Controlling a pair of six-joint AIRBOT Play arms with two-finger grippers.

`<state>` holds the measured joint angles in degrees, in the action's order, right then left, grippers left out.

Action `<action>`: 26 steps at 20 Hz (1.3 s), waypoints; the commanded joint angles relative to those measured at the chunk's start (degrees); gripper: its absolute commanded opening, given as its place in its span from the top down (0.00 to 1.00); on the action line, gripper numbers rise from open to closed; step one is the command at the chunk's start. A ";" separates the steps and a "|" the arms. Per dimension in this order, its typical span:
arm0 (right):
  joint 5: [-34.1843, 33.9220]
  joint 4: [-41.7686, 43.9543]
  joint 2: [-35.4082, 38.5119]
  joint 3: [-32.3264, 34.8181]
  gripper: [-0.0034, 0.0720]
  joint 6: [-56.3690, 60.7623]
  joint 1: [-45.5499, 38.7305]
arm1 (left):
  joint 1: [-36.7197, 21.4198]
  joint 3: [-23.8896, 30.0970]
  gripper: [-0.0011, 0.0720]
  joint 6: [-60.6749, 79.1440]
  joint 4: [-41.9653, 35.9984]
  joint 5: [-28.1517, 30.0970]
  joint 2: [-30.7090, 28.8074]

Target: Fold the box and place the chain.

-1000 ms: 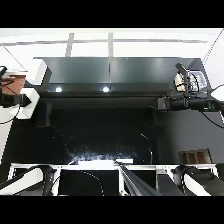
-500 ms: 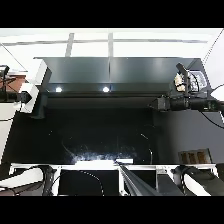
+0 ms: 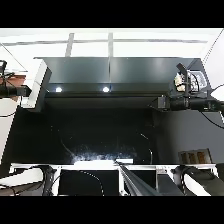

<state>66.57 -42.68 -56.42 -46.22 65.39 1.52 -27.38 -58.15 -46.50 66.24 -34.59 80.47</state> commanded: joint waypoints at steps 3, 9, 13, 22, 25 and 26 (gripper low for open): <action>2.21 0.00 0.04 -0.02 0.90 0.20 0.02 | 0.35 -4.74 0.01 -1.97 -1.55 -5.22 -5.05; 9.62 -20.41 1.55 -7.85 0.90 2.82 -4.04 | 7.08 -10.93 0.95 -7.82 -7.67 -17.53 -18.16; 2.84 -23.04 13.62 -7.04 0.90 4.94 -7.93 | 20.92 -8.63 0.95 -15.67 -7.54 -22.10 -25.16; -15.45 -27.89 25.18 19.87 0.90 5.62 -7.93 | 44.65 25.40 0.95 -34.99 3.87 -3.72 -44.70; -15.52 -27.78 25.18 19.87 0.90 5.57 -7.93 | 44.06 27.02 0.94 -34.88 7.06 -3.69 -48.37; -15.54 -27.82 25.18 19.87 0.90 5.57 -7.93 | 44.02 27.02 0.94 -34.88 7.69 -3.67 -48.92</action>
<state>52.29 -69.67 -31.64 -27.70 70.94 -6.42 16.05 -33.87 -79.18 70.76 -39.66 34.87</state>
